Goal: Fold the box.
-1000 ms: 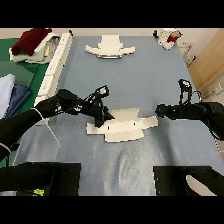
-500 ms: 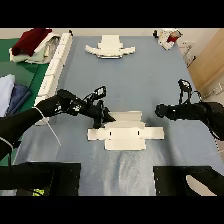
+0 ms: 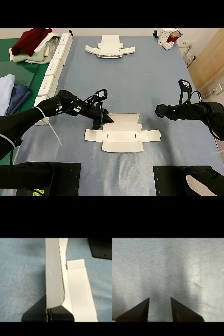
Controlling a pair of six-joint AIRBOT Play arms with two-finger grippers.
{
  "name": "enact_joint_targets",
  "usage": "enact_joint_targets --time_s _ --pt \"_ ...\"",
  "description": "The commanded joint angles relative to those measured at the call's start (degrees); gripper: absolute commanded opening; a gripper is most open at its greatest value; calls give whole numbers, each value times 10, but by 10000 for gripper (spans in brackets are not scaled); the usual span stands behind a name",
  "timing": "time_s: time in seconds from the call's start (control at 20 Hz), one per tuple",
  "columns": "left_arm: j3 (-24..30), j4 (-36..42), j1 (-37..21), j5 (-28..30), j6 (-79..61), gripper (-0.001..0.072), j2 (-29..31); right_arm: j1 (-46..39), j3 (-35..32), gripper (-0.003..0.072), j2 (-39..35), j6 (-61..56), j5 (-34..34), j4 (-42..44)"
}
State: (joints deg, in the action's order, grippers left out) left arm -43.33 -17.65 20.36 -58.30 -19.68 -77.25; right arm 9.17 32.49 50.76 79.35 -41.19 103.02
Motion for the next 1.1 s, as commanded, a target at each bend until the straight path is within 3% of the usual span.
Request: enact_joint_targets --time_s 0.0,0.3,0.5,0.65,0.8,1.05 --pt "0 -9 0 3 13 16 0 0 0 411 0 0 0 1" --pt "0 -1 0 3 3 14 4 0 0 410 0 0 0 1" --pt "2 14 1 36 -26 9 49 0 0 411 0 0 0 3" --pt "42 35 21 84 -88 9 93 0 0 411 0 0 1 5" --pt "115 128 55 163 -205 10 136 0 0 411 0 0 1 5" --pt "139 138 66 181 -219 13 126 0 0 411 0 0 2 5"
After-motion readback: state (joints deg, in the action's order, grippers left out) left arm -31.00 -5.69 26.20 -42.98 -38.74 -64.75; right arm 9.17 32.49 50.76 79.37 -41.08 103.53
